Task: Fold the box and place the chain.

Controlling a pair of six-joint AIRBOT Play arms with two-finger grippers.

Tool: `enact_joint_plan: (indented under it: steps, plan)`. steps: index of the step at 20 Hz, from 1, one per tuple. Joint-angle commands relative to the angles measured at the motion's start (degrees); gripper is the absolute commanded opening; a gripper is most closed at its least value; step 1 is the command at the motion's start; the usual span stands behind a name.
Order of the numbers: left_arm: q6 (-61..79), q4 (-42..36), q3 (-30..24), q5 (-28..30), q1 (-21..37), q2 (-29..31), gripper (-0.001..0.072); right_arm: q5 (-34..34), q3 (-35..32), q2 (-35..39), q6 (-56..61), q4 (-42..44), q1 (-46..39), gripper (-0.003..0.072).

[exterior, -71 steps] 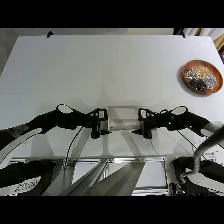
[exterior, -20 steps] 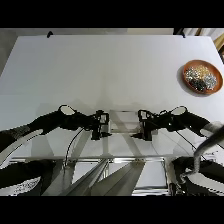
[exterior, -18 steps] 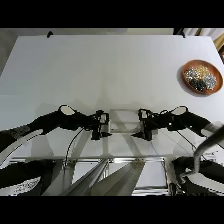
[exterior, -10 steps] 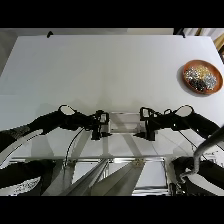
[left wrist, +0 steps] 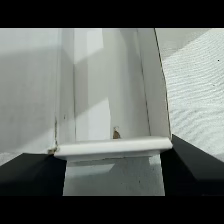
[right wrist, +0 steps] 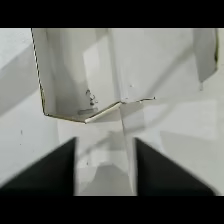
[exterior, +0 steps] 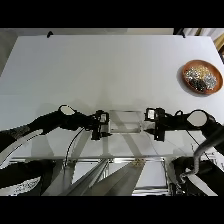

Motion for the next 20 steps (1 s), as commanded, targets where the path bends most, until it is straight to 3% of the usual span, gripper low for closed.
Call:
enact_joint_plan:
  steps: [1,7,12,17,20]
  plan:
    - [0.0,0.0,0.0,0.1,0.0,0.0,0.0153,2.4,0.0,5.9,3.7,1.2,0.0,0.0014]
    - [0.0,0.0,0.0,0.1,0.0,0.0,0.0153,-0.6,0.0,5.1,3.1,24.3,0.0,0.0015]
    - [0.0,0.0,0.0,0.1,0.0,0.0,0.0153,-10.7,0.0,-2.8,6.6,25.1,0.0,0.0015]
    - [0.0,0.0,0.0,0.0,0.0,0.0,0.0153,-12.7,0.0,-15.4,6.8,25.1,0.0,0.0015]
    - [0.0,0.0,0.0,0.0,0.0,0.0,0.0153,-11.9,0.0,-17.9,6.8,25.1,0.0,0.0015]
